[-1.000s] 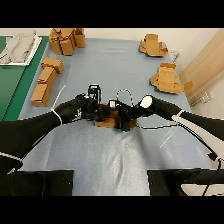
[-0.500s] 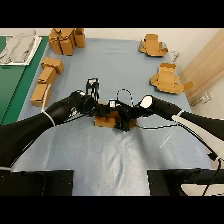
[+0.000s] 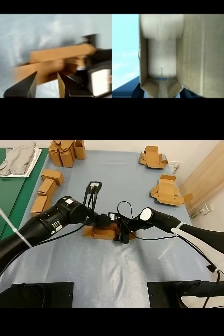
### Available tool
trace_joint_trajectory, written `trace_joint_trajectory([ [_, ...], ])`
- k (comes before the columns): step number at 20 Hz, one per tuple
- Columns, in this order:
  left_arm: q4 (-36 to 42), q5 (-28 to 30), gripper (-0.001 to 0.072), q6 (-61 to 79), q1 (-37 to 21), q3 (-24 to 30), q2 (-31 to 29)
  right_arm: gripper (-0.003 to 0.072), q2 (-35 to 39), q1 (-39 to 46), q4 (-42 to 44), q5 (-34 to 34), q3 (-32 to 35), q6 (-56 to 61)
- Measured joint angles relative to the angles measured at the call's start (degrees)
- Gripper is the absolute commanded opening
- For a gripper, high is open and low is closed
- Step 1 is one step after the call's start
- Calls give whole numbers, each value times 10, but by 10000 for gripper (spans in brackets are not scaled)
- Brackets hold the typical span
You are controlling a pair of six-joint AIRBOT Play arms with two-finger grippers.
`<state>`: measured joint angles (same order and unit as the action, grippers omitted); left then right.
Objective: Fold the box.
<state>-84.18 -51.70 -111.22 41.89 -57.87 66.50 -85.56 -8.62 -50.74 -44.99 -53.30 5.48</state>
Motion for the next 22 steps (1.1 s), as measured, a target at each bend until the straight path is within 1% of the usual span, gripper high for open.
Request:
trace_joint_trajectory([
  [1,-10,-11,375,6,-1,0,-10,284,0,2,4,-3,0,0],
  [2,-14,-7,375,12,-3,0,-17,284,0,1,3,-3,0,1],
  [3,-13,-20,375,18,-2,1,-21,284,0,1,4,-3,0,1],
  [8,-17,-38,374,47,-15,17,-41,284,0,1,5,-4,0,1],
  [10,-16,-38,374,63,-41,39,-68,284,0,1,5,-4,0,1],
  [12,-6,-31,372,76,-90,78,-110,284,0,1,5,-4,0,1],
  [13,9,-22,332,87,-126,104,-132,284,0,1,5,-4,0,1],
  [15,84,-4,44,143,-218,171,-169,284,0,1,5,-5,0,1],
  [16,143,7,20,191,-271,209,-180,284,0,1,5,-5,0,1],
  [17,208,12,19,247,-322,242,-183,284,0,1,5,-5,0,1],
  [19,370,7,18,394,-417,297,-169,284,0,1,5,-5,0,1],
  [20,442,-9,18,462,-456,314,-151,284,0,1,5,-5,0,1],
  [22,555,-45,18,580,-513,333,-87,284,0,1,5,-5,0,1],
])
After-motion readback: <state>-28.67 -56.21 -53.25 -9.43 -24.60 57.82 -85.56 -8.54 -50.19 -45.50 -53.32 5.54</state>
